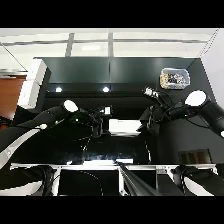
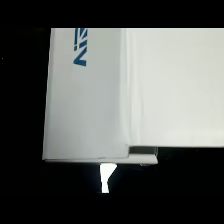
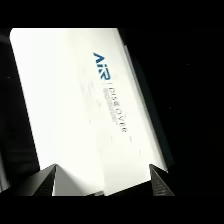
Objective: Fold the box and place the chain.
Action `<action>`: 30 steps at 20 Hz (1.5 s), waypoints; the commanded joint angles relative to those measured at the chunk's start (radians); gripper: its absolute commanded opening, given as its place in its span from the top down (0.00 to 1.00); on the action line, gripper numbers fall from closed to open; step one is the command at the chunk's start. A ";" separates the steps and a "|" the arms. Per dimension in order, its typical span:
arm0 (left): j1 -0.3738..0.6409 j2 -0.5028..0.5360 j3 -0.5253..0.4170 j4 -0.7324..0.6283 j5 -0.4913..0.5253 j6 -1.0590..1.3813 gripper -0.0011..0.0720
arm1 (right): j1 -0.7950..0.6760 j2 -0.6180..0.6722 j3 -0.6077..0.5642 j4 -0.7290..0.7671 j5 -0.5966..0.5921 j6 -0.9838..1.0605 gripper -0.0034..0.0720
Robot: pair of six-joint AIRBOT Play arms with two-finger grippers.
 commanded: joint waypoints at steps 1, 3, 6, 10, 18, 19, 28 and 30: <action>-0.001 0.000 0.001 0.000 -0.002 0.002 0.53 | 0.029 0.018 -0.076 0.060 -0.137 -0.107 0.04; -0.001 0.000 0.001 0.000 -0.002 0.002 0.53 | 0.060 0.018 -0.086 0.040 -0.135 -0.125 0.04; -0.001 0.000 0.001 0.000 -0.002 0.002 0.53 | 0.099 0.018 -0.085 -0.047 -0.138 -0.124 0.04; -0.001 0.000 0.001 0.000 -0.002 0.002 0.53 | 0.103 0.019 -0.082 -0.047 -0.155 -0.124 0.04; -0.001 0.000 0.001 0.000 -0.002 0.002 0.53 | 0.103 0.080 0.003 -0.100 -0.171 -0.103 0.04; -0.001 0.000 0.001 0.000 -0.002 0.002 0.53 | 0.102 0.113 0.013 -0.113 -0.181 -0.097 0.04; -0.001 0.000 0.001 0.000 -0.002 0.002 0.53 | 0.117 0.173 -0.125 -0.083 -0.241 -0.146 0.04; -0.001 0.000 0.001 0.000 -0.002 0.002 0.53 | 0.151 0.172 -0.125 -0.092 -0.242 -0.171 0.04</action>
